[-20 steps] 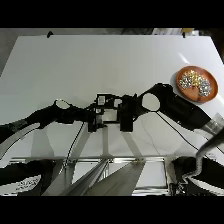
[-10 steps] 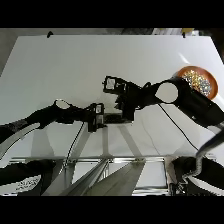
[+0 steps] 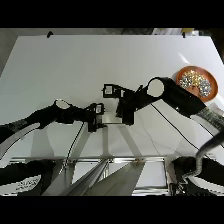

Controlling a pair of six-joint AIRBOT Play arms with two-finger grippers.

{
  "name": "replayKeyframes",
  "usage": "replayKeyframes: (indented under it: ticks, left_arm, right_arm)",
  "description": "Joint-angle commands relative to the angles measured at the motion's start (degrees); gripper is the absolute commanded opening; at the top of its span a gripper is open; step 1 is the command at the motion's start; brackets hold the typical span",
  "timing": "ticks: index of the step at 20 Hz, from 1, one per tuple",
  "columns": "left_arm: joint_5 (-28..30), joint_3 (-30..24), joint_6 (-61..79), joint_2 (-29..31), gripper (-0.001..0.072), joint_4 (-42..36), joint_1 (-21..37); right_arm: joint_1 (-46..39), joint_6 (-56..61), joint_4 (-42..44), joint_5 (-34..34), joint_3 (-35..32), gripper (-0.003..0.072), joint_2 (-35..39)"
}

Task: Fold the box and place the chain.

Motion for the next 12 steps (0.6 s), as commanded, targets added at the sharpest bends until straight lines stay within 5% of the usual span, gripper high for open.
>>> replayKeyframes:
  ticks: [1, 12]
  left_arm:
    - [0.00, -0.02, 0.02, 0.02, 0.0311, 0.02, 0.02]
    - [0.00, -0.02, 0.02, 0.02, 0.0311, 0.02, 0.02]
  right_arm:
    - [-0.07, -1.86, 0.22, 2.38, -0.04, 0.0262, -1.09]
    - [0.90, -3.30, -3.23, -0.48, -0.07, 0.0243, -1.09]
